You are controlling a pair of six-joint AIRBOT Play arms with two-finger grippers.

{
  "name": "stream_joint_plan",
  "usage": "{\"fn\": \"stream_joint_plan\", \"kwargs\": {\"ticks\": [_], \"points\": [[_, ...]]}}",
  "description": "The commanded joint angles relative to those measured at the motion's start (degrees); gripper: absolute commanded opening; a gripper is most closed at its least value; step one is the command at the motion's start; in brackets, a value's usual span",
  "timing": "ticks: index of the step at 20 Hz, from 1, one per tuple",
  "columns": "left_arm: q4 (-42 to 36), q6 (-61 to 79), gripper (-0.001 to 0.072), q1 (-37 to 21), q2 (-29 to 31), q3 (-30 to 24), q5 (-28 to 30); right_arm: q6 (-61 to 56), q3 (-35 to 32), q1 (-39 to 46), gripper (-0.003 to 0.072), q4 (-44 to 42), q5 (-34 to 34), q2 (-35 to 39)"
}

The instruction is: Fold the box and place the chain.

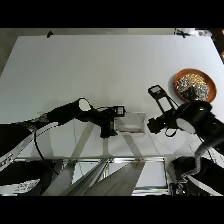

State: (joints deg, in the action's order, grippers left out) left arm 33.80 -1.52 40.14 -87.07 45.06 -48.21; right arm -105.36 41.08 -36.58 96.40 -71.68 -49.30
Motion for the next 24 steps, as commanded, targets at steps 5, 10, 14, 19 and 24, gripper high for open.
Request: {"fn": "stream_joint_plan", "kwargs": {"ticks": [5, 10, 14, 19, 24], "points": [[0.1, 0.0, 0.0211, 0.0, 0.0, 0.1, 0.0, 17.1, 7.9, 28.3, 0.0547, 2.8, 9.5, 2.0], [0.1, 0.0, 0.0211, 0.0, 0.0, 0.1, -0.2, 20.9, 8.2, 47.4, 0.0547, 0.6, 20.3, -8.2], [0.1, 0.0, 0.0211, 0.0, 0.0, 0.1, -0.5, 21.7, 12.2, 53.2, 0.0547, 0.9, 20.6, -22.3], [0.1, 0.0, 0.0211, 0.0, 0.0, 0.1, -0.5, 23.4, 17.1, 55.3, 0.0547, 0.7, 22.4, -32.1], [0.1, 0.0, 0.0211, 0.0, 0.0, 0.1, -0.5, 23.4, 17.1, 55.3, 0.0534, -3.0, 25.4, -35.9]]}}
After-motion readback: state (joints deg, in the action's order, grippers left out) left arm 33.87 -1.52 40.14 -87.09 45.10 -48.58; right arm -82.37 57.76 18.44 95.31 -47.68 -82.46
